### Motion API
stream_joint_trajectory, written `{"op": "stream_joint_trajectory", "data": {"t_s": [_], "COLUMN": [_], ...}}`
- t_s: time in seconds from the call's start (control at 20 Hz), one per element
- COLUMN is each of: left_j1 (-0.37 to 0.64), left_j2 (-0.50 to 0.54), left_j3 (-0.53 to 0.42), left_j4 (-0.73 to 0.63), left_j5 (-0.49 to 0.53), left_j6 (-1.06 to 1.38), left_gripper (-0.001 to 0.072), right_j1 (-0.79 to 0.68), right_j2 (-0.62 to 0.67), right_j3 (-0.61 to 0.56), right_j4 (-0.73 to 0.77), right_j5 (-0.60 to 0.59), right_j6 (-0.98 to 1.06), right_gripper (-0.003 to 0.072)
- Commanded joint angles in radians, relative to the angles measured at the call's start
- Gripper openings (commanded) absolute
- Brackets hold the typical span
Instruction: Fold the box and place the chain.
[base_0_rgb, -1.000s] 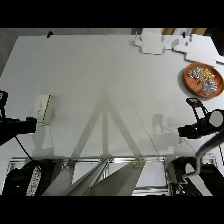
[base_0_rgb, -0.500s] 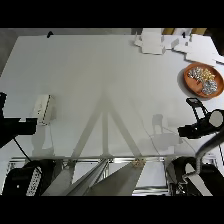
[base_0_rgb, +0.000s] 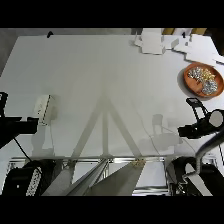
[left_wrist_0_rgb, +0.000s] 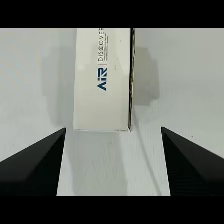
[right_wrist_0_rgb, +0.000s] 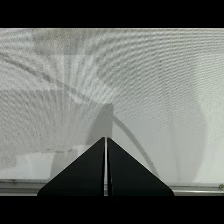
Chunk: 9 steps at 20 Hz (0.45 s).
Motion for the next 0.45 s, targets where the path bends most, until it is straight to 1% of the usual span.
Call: {"op": "stream_joint_trajectory", "data": {"t_s": [0.0,0.4], "left_j1": [-0.003,-0.003], "left_j2": [0.002,0.014], "left_j3": [0.0,0.0], "left_j4": [-0.004,-0.007], "left_j5": [0.012,0.014], "left_j6": [0.0,0.0], "left_gripper": [0.0631,0.0631], "right_j1": [-0.001,-0.001], "right_j2": [0.0,0.0], "right_j3": [0.0,0.0], "right_j4": [0.0,0.0], "right_j5": [0.0,0.0], "right_j6": [0.0,0.0], "right_gripper": [0.0016,0.0016]}}
